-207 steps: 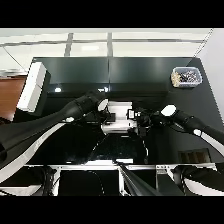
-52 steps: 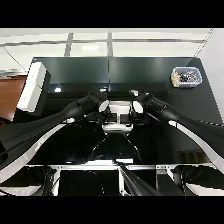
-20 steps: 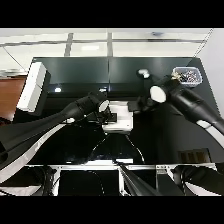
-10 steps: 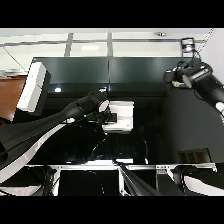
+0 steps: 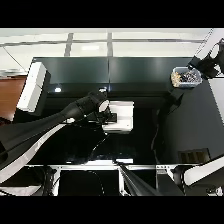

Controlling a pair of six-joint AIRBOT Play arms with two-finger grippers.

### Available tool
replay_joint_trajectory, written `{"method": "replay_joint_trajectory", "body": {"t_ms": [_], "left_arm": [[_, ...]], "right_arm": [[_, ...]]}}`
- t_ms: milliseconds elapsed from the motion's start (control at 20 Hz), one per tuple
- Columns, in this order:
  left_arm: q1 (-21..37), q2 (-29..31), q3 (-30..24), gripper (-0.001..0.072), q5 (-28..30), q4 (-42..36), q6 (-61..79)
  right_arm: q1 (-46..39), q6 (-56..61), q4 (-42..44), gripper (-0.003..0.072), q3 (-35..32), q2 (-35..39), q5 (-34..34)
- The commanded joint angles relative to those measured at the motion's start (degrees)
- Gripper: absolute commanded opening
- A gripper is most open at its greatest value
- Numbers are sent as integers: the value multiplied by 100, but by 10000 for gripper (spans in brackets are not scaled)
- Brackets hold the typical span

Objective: Fold the box and place the chain.

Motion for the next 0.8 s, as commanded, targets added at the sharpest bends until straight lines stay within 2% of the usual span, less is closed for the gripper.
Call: {"method": "replay_joint_trajectory", "body": {"t_ms": [0, 450, 500, 550, 650, 700, 750], "left_arm": [[2, -4, 4, 30, 9, 4, 2], [2, -4, 4, 30, 4, 2, 2], [2, -4, 4, 30, 4, 2, 2], [0, -4, 4, 30, 4, 2, 2], [0, -4, 4, 30, 4, 2, 2], [2, -4, 4, 30, 4, 4, 2], [2, -4, 4, 30, 7, 2, 2]], "right_arm": [[-234, 232, 225, 664, 807, -654, 476], [-267, 339, 509, 662, 944, -1228, -17], [-269, 339, 492, 603, 944, -1257, -35], [-275, 339, 487, 603, 944, -1270, -83], [-291, 339, 487, 552, 944, -1270, -160], [-289, 332, 487, 466, 944, -1270, -125], [-291, 289, 498, 302, 944, -1266, -66]]}}
